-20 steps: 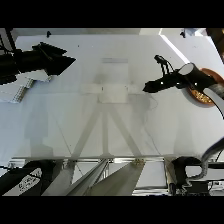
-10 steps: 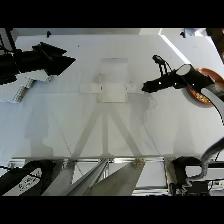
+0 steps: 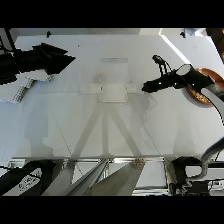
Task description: Fold the box and place the chain.
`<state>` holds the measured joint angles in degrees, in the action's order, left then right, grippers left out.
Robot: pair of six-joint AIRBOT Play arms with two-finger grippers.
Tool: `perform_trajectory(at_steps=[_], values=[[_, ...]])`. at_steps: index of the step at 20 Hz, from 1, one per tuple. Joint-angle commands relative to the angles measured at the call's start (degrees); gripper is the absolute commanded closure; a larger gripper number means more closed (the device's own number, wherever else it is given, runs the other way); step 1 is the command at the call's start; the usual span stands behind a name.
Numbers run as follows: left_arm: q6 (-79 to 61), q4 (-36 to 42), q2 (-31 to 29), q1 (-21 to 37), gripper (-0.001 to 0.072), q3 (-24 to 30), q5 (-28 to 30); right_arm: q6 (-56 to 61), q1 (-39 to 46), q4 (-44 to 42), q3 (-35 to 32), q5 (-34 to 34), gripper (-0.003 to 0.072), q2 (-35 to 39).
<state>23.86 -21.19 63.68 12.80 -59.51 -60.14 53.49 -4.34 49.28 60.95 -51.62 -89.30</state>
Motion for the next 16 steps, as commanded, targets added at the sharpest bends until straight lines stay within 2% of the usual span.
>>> perform_trajectory(at_steps=[1,4,5,7,9,11,13,16], values=[[2.75,-5.9,0.11,0.15,0.0386,-0.04,-0.2,0.0,-0.07,0.0,0.0,0.0,0.0674,-0.04],[0.9,-4.9,0.96,0.31,0.0382,-0.07,3.13,-0.02,-0.07,0.0,0.0,0.0,0.0674,-0.04],[0.87,-4.09,2.05,0.31,0.036,-0.11,4.07,0.0,-0.07,0.0,0.0,0.0,0.0674,-0.04],[0.83,-4.17,5.55,0.33,0.034,-0.46,3.43,-0.02,-0.07,0.0,0.0,0.0,0.0674,-0.04],[0.79,-4.2,10.58,0.24,0.018,-2.49,0.5,-0.02,-0.07,0.0,0.0,0.0,0.0674,-0.04],[1.01,-4.7,16.5,-0.07,0.007,-6.6,-3.19,0.0,-0.07,0.02,0.0,0.0,0.0674,-0.04],[2.19,-7.58,22.36,-1.22,0.0072,-12.31,-6.64,0.0,-0.07,0.0,0.0,0.0,0.0674,-0.04],[2.34,-13.9,29.16,-4.76,0.0073,-20.96,-6.58,-0.02,-0.07,0.02,0.0,0.0,0.0674,-0.04]])
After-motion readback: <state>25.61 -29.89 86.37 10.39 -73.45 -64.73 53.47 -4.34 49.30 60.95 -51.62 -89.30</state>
